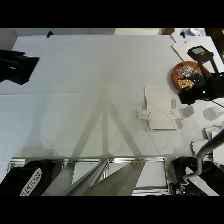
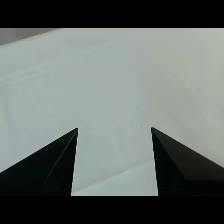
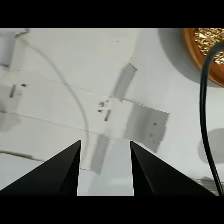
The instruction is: Fold the box and place the chain.
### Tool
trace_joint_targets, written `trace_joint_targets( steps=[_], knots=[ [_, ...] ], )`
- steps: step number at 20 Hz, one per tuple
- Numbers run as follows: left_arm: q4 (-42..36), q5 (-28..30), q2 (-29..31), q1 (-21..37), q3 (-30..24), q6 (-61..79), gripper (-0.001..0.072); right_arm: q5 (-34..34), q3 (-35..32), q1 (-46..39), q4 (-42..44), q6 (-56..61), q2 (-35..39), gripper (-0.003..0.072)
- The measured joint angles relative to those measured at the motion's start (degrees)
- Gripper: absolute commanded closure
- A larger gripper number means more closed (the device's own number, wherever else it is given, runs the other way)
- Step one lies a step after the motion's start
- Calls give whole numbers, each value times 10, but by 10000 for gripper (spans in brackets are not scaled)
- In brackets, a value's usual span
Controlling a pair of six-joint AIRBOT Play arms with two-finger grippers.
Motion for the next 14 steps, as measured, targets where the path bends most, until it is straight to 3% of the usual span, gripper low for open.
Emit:
trace_joint_targets(
  steps=[4,8,11,14],
  knots=[
    [43,-26,10,7,0,-37,214,-1,0,-64,-31,-9,-10,283],
    [58,-37,1,9,0,-49,214,2,0,-154,5,-41,-44,268],
    [63,-41,-14,9,0,-52,214,11,0,-202,41,-71,-91,160],
    [65,-42,-34,9,0,-53,214,18,0,-222,60,-94,-144,157]
  ],
)
